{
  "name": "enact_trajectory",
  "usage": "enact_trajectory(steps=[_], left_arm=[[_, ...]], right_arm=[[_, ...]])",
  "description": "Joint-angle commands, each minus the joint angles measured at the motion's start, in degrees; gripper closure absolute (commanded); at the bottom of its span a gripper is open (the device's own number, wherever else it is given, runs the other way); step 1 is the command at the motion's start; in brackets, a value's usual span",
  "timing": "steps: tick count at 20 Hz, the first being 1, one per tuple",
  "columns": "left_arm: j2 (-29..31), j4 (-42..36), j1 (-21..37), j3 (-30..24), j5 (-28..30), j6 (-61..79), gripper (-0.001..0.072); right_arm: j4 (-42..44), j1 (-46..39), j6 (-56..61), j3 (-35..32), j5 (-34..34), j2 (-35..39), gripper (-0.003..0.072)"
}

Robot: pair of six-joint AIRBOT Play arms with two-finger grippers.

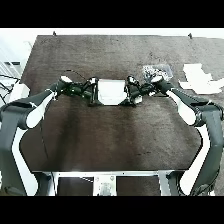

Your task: Fold the box and place the chain.

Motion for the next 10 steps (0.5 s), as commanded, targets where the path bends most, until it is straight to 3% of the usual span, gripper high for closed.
enact_trajectory(steps=[1,3,4,5,6,10], left_arm=[[-0.07,-0.24,-0.07,0.07,0.46,-0.07,0.0003],[-0.07,-0.24,-0.07,0.07,0.63,-0.11,0.0004],[-0.07,-0.2,-0.07,0.07,0.66,-0.26,0.0076],[-0.07,-0.13,-0.07,0.04,0.72,-0.87,0.035],[-0.07,0.0,-0.07,0.07,0.81,-1.2,0.0431],[-0.07,-0.02,-0.07,0.07,1.77,-1.25,0.0431]], right_arm=[[0.0,0.02,0.0,0.02,0.02,0.0,0.0107],[0.0,0.02,0.0,0.02,0.02,0.0,0.0107],[0.0,0.02,0.0,0.02,0.02,0.0,0.0107],[0.0,0.02,0.0,0.02,0.02,0.0,0.0107],[0.0,0.02,0.0,0.02,0.02,0.0,0.0107],[0.0,0.02,0.0,0.02,0.02,0.0,0.0107]])
